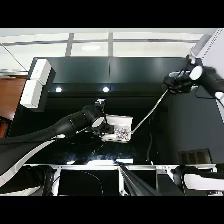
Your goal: Fold the box and place the chain.
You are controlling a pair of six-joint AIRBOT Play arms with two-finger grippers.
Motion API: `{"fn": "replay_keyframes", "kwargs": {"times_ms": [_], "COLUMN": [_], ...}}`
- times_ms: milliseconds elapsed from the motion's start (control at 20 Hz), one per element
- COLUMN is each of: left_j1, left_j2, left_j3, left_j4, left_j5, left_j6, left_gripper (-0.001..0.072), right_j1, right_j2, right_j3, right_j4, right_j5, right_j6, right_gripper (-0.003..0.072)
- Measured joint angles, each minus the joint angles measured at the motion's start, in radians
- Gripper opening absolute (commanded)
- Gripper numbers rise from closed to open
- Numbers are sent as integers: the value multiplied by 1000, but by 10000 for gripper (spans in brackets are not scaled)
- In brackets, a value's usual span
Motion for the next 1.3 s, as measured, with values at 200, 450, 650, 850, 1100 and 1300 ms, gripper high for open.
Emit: {"fn": "replay_keyframes", "kwargs": {"times_ms": [200, 450, 650, 850, 1100, 1300], "left_j1": [0, 0, 0, 0, 0, 0], "left_j2": [0, 0, 0, 0, 0, 0], "left_j3": [0, 0, 0, 0, 0, 0], "left_j4": [0, 0, 0, 0, 0, 0], "left_j5": [0, 0, 0, 0, -1, -1], "left_j6": [0, 0, 0, 0, 0, 0], "left_gripper": [32, 32, 32, 32, 32, 32], "right_j1": [-4, -4, 21, 131, 328, 450], "right_j2": [270, 560, 654, 679, 680, 636], "right_j3": [6, 7, 0, -74, -217, -278], "right_j4": [79, 188, 340, 439, 556, 616], "right_j5": [109, 331, 510, 575, 499, 398], "right_j6": [-203, -336, -404, -429, -438, -439], "right_gripper": [28, 37, 37, 37, 37, 37]}}
